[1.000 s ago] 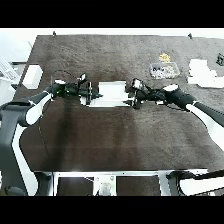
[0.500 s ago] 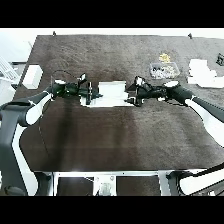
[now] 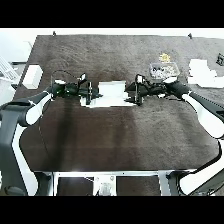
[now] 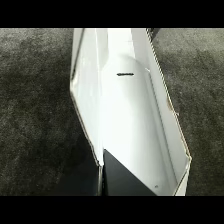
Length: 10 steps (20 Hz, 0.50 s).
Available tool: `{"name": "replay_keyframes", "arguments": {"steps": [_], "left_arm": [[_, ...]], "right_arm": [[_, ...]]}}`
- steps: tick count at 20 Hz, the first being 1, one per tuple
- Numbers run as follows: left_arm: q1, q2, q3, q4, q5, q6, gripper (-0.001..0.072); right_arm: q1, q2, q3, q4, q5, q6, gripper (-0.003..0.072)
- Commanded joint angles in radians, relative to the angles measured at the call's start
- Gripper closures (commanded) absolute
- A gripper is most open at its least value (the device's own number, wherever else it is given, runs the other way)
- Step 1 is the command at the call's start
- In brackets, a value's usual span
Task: Fold the box and place the chain.
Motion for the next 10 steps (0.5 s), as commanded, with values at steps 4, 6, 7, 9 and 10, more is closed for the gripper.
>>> {"name": "replay_keyframes", "arguments": {"steps": [4, 6, 7, 9, 10], "left_arm": [[0.0, 0.0, 0.0, 0.0, 0.0, 0.0, 0.0688], [0.0, 0.0, 0.0, 0.0, 0.0, 0.001, 0.0687], [0.0, 0.0, 0.0, 0.0, 0.0, 0.0, 0.0687], [0.0, 0.0, 0.0, 0.0, 0.0, 0.0, 0.0687], [0.0, 0.0, 0.0, 0.0, 0.0, 0.001, 0.0687]], "right_arm": [[-0.001, -0.108, 0.101, -0.016, 0.129, 0.011, 0.0037], [0.001, -0.137, 0.123, -0.017, 0.146, 0.011, 0.0037], [0.003, -0.15, 0.136, -0.025, 0.162, 0.008, 0.0036], [0.011, -0.169, 0.162, -0.043, 0.188, 0.008, 0.0036], [0.013, -0.176, 0.172, -0.046, 0.188, 0.008, 0.0036]]}}
